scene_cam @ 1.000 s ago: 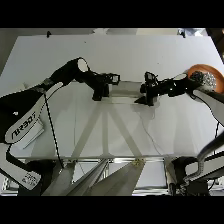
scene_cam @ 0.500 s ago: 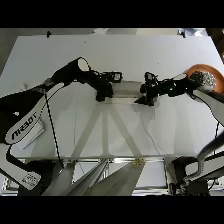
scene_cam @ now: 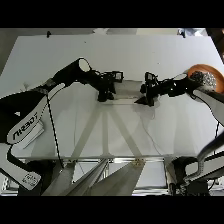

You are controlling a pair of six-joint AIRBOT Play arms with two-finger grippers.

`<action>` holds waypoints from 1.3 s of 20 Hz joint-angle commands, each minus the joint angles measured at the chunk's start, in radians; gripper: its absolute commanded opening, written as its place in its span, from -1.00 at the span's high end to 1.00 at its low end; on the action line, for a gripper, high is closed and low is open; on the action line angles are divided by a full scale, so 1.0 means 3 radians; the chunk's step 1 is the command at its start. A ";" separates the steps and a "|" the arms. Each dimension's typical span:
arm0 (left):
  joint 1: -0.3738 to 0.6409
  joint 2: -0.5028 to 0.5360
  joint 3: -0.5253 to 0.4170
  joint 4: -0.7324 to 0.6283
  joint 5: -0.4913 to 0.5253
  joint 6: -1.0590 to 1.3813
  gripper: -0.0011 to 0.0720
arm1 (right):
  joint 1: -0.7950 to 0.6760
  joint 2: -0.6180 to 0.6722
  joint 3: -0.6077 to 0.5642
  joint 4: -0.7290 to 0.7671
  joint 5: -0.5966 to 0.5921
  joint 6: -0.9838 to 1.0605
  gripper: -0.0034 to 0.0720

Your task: Fold the box and place the chain.

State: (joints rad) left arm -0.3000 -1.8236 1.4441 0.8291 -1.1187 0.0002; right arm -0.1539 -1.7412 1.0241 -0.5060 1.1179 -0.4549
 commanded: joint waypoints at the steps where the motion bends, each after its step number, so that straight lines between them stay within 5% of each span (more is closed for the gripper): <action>1: -0.0003 -0.0006 0.0000 -0.0088 0.0022 -0.0018 -0.54 | 0.0004 -0.0001 0.0001 0.0008 -0.0005 0.0005 -0.25; 3: -0.0003 -0.0006 0.0000 -0.0092 0.0055 -0.0019 -0.53 | 0.0004 -0.0001 0.0001 0.0008 -0.0005 0.0005 -0.25; 4: -0.0003 -0.0006 0.0000 -0.0090 0.0066 -0.0025 -0.34 | 0.0004 -0.0001 0.0001 0.0008 -0.0005 0.0005 -0.25; 6: -0.0003 -0.0005 0.0000 -0.0083 0.0064 -0.0025 0.62 | 0.0004 -0.0001 0.0001 0.0008 -0.0005 0.0005 -0.25; 7: -0.0003 -0.0005 0.0000 -0.0080 0.0046 -0.0025 0.95 | 0.0004 -0.0001 0.0001 0.0008 -0.0005 0.0005 -0.25; 11: 0.0036 0.0081 0.0000 -0.0067 -0.0173 -0.0031 0.95 | 0.0004 -0.0001 0.0001 0.0008 -0.0005 0.0005 -0.25; 16: 0.0303 0.0607 0.0000 0.0127 -0.0408 -0.0577 0.95 | 0.0004 -0.0001 0.0001 0.0008 -0.0005 0.0005 -0.25; 22: 0.0509 0.0960 -0.0005 0.1353 -0.0533 -0.2847 0.95 | 0.0004 -0.0001 0.0001 0.0008 -0.0006 0.0005 -0.25; 26: 0.0493 0.0752 -0.0214 0.1253 -0.0525 -0.3592 0.95 | 0.0004 -0.0001 0.0001 0.0008 -0.0006 0.0005 -0.25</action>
State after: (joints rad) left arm -0.1558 -1.5719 1.4132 1.1687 -1.2690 -0.8501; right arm -0.1528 -1.7416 1.0241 -0.5037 1.1156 -0.4530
